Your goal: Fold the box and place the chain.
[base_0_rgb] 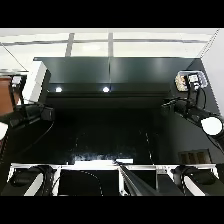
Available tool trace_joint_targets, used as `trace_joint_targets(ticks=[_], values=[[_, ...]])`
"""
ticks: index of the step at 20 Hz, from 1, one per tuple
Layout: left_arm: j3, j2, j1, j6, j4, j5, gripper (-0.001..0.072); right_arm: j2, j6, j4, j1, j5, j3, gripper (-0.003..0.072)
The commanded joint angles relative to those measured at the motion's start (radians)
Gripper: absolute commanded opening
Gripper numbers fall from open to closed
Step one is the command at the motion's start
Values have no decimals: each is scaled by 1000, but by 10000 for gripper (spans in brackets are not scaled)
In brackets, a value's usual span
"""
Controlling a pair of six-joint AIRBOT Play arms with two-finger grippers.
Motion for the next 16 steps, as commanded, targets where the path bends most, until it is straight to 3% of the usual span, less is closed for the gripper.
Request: trace_joint_targets(ticks=[1, 16], values=[[-67, 120, 28, -36, 35, 3, 27, 7, 8, -16, -11, -68, -24, 2], [-67, 132, 37, -36, 30, 6, 27, 7, 8, -16, -11, -68, -24, 2]])
